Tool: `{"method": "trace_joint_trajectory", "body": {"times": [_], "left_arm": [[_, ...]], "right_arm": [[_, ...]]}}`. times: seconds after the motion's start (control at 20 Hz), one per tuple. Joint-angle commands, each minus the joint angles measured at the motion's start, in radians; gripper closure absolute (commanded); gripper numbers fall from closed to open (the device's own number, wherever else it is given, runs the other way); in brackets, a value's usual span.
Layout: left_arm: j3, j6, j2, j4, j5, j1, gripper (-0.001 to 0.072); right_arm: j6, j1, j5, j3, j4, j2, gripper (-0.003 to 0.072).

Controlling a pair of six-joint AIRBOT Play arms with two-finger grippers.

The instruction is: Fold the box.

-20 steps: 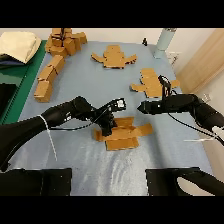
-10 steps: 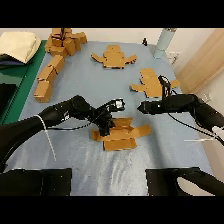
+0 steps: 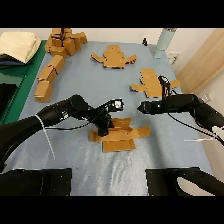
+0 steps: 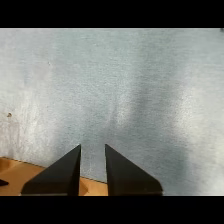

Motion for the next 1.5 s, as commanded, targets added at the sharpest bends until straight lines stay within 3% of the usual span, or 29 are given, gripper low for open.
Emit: {"method": "trace_joint_trajectory", "body": {"times": [0.0,0.7,0.75,0.8,0.95,1.05,1.2,1.45], "left_arm": [[0.001,0.017,0.001,-0.035,0.0,0.016,0.0693],[0.001,0.024,-0.036,-0.039,-0.024,0.016,0.0692],[0.001,0.024,-0.036,-0.039,-0.025,0.016,0.0692],[0.001,0.023,-0.036,-0.039,-0.026,0.015,0.0692],[0.001,0.023,-0.036,-0.039,-0.025,0.015,0.0692],[0.001,0.023,-0.036,-0.04,-0.025,0.015,0.0692],[0.001,0.023,-0.036,-0.04,-0.025,0.015,0.0692],[0.001,0.023,-0.036,-0.04,-0.025,0.015,0.0691]], "right_arm": [[0.0,0.0,0.002,0.001,0.0,0.0,0.0465],[0.0,0.0,0.001,0.001,0.0,0.0,0.0465],[0.0,0.0,-0.002,0.001,0.0,0.0,0.0499],[0.0,0.0,-0.008,0.001,0.0,0.0,0.0621],[0.0,0.0,-0.027,0.001,0.0,0.0,0.0679],[0.001,0.0,-0.078,0.001,0.0,0.009,0.068],[0.002,0.005,-0.244,0.001,-0.031,0.071,0.0681],[0.157,0.214,-0.443,-0.026,-0.323,0.264,0.0681]]}}
